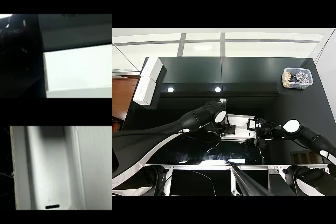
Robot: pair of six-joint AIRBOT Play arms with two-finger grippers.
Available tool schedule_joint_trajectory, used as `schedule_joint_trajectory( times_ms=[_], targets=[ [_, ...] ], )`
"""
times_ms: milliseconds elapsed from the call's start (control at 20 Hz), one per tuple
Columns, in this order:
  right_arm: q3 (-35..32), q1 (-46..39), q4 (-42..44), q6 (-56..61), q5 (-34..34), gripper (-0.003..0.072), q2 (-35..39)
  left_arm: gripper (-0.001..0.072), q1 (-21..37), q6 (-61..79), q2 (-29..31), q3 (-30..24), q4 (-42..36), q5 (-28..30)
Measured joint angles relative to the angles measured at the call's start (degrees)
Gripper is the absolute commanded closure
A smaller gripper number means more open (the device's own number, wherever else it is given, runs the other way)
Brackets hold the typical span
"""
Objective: Fold the box and place the chain.
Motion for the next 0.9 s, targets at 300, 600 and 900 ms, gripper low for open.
schedule_joint_trajectory(
  times_ms=[300, 600, 900],
  targets=[
    [0.0, 0.0, -0.04, -0.07, -0.07, 0.021, 0.0, 0.0241, -0.07, 0.87, -0.02, 0.68, -0.44, -0.59],
    [0.0, 0.0, 0.02, -0.02, -0.07, 0.0211, 0.0, 0.0489, -0.07, 0.63, -0.13, 1.2, 1.46, -1.22],
    [0.0, 0.0, 0.04, 0.0, 0.02, 0.0034, 0.0, 0.0681, -0.02, 0.28, -0.44, 1.27, 2.73, 0.09]
  ],
)
